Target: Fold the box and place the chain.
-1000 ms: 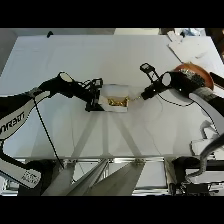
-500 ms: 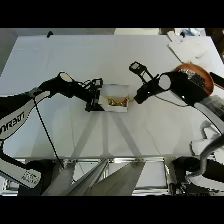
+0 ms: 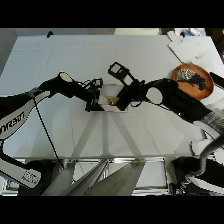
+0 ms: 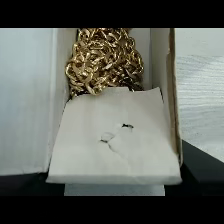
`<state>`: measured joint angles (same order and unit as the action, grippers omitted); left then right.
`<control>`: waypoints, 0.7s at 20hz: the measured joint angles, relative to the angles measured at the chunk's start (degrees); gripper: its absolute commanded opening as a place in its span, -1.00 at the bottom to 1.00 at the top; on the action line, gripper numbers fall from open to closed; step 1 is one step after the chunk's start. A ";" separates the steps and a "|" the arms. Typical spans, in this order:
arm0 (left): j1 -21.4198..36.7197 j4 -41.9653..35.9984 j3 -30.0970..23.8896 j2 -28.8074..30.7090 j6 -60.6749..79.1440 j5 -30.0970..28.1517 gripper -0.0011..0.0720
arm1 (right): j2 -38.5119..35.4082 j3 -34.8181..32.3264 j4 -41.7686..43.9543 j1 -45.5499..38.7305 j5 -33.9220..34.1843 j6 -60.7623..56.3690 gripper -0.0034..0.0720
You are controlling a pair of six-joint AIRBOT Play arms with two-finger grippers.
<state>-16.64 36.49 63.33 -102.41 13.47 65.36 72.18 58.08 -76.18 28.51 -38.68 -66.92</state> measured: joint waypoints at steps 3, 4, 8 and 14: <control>0.00 0.00 0.00 0.00 0.00 0.00 -0.39 | 0.17 0.00 0.26 1.95 5.51 -2.60 -0.88; 0.00 0.00 0.00 0.00 0.00 0.00 -0.39 | 0.42 0.00 0.26 2.29 6.93 -3.48 -0.88; 0.00 -0.02 0.00 0.00 0.00 0.02 -0.39 | 1.60 0.00 0.22 2.95 9.88 -4.98 -0.87; 0.00 0.00 0.00 0.00 -0.02 0.00 -0.39 | 1.92 0.00 -0.46 2.97 10.69 -5.53 -0.19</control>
<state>-16.64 36.49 63.33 -102.41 13.45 65.36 74.11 58.08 -76.64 31.48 -27.99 -72.44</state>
